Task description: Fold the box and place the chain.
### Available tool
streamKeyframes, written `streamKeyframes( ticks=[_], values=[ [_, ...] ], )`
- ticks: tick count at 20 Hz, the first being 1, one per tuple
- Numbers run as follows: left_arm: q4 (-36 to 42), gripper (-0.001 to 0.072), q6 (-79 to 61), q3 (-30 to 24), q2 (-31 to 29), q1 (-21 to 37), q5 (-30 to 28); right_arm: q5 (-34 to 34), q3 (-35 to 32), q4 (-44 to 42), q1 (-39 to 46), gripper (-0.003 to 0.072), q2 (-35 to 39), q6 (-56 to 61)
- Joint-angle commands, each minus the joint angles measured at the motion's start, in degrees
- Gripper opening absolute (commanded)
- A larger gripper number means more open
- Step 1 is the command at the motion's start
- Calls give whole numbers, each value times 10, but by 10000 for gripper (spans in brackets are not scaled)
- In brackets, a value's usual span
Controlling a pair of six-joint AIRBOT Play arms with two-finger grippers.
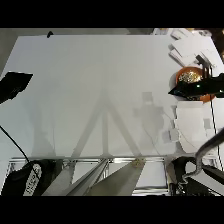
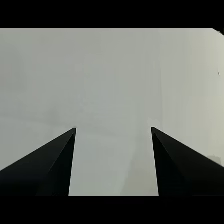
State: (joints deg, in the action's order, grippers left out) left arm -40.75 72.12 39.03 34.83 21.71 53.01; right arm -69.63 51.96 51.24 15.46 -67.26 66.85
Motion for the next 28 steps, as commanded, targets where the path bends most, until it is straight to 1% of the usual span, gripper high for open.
streamKeyframes(
  ticks=[1, 3, 5, 6, 8, 10, 12, 13, 14, 15, 16, 17, 19, 20, 22, 23, 26, 27, 28],
  values=[
    [-2, 500, 0, -1, 0, 0, 0, -1, 0, 4, 0, 19, 0, 1],
    [-2, 500, 0, -1, 0, 0, 0, -1, 0, 53, 0, 19, -1, 2],
    [-1, 500, 0, -1, 0, 0, 0, -1, 0, 151, 0, 19, 0, 14],
    [-2, 500, 0, -1, 0, 0, 0, 1, 0, 215, 0, 19, 0, 42],
    [-2, 500, 0, -1, 0, 0, 0, 19, 0, 326, 0, 19, 0, 98],
    [-2, 500, 0, -1, 0, 0, 0, 37, 1, 429, 3, 19, 1, 129],
    [-2, 500, 0, -1, 0, 0, 0, 62, 2, 500, 28, 19, 4, 137],
    [-2, 500, 0, -1, 0, 0, 0, 75, 5, 527, 52, 38, 4, 137],
    [-2, 500, 0, -1, 0, 0, 0, 87, 8, 543, 82, 161, 4, 137],
    [-2, 500, 0, -1, 0, 0, 0, 97, 9, 548, 120, 326, 4, 137],
    [-2, 500, 0, -1, 0, 0, 0, 103, 9, 548, 163, 390, 3, 137],
    [-2, 500, 0, -1, 0, 0, 0, 103, 9, 548, 203, 423, -1, 135],
    [-2, 500, 0, -1, 0, 0, 0, 95, 9, 533, 279, 424, -16, 97],
    [-2, 500, 0, -1, 0, 0, 0, 90, 9, 511, 314, 425, -24, 58],
    [-2, 500, 0, -1, 0, 0, 0, 84, 9, 497, 363, 522, -42, 5],
    [-2, 500, 0, -1, 0, 0, 0, 78, 9, 498, 381, 543, -50, -17],
    [-2, 500, 0, -1, 0, 0, 0, 58, 9, 487, 413, 540, -75, -75],
    [-2, 500, 0, -1, 0, 0, 0, 54, 9, 475, 414, 525, -78, -96],
    [-2, 500, 0, -1, 0, 0, 0, 51, 9, 464, 413, 491, -83, -112]
  ],
)
